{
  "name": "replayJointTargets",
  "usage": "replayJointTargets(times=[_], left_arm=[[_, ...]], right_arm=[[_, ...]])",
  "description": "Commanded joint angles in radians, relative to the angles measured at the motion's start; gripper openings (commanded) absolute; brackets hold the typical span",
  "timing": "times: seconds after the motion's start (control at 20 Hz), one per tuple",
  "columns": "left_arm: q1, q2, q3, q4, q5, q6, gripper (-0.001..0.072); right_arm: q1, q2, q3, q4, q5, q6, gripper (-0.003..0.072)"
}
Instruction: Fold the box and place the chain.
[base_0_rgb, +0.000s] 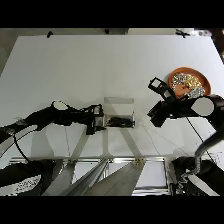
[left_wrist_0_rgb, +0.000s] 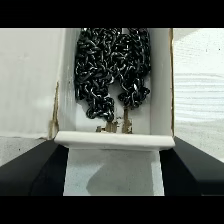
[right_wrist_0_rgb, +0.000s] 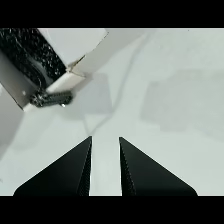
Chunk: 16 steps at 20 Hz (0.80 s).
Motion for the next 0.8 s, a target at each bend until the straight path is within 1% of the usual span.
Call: replayJointTargets(times=[0.0,0.15,0.2,0.25,0.3,0.45,0.75], left_arm=[[0.0,0.0,0.0,0.0,0.0,0.0,0.027],[0.0,0.0,0.0,0.0,0.0,0.0,0.027],[0.0,0.0,0.0,0.0,0.0,0.0,0.027],[0.0,0.0,0.0,0.0,0.0,0.0,0.027],[0.0,0.0,0.0,0.0,0.0,0.0,0.027],[0.0,0.0,0.0,0.0,0.0,0.0,0.027],[0.0,0.0,0.0,0.0,0.0,0.0,0.027]], right_arm=[[-0.014,-0.026,-0.005,-0.009,0.008,-0.397,0.0196],[-0.014,-0.094,-0.008,0.063,0.009,-0.581,0.0199],[-0.014,-0.121,-0.008,0.108,0.006,-0.628,0.024],[-0.01,-0.151,-0.008,0.161,0.008,-0.678,0.0336],[0.001,-0.178,-0.008,0.197,0.013,-0.715,0.0358],[0.048,-0.245,-0.008,0.2,0.017,-0.752,0.0359],[0.057,-0.318,-0.009,0.222,0.004,-0.759,0.0358]])
